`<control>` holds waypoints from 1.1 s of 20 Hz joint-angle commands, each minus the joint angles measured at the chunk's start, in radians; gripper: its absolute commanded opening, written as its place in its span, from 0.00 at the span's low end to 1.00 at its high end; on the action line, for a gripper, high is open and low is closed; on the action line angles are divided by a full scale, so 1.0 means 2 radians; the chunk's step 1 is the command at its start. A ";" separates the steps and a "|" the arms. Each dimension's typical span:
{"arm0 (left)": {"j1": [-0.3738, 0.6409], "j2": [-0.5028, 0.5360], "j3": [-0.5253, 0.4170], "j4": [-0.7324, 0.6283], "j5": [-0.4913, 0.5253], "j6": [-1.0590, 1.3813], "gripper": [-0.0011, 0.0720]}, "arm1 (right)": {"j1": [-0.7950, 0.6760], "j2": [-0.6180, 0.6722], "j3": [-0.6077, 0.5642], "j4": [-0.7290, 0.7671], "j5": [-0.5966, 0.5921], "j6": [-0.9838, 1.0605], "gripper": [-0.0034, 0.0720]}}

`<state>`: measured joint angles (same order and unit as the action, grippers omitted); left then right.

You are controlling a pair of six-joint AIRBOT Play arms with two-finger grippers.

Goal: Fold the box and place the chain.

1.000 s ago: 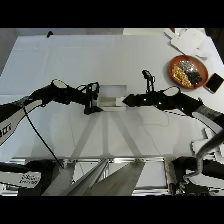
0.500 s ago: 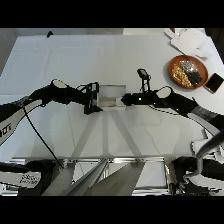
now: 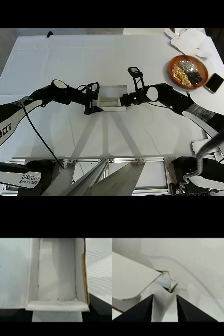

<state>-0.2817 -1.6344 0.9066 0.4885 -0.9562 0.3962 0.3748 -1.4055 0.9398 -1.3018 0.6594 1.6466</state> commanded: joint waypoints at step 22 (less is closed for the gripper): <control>0.000 0.000 0.000 0.001 0.001 0.000 0.53 | 0.041 -0.039 0.074 -0.149 0.102 0.224 0.44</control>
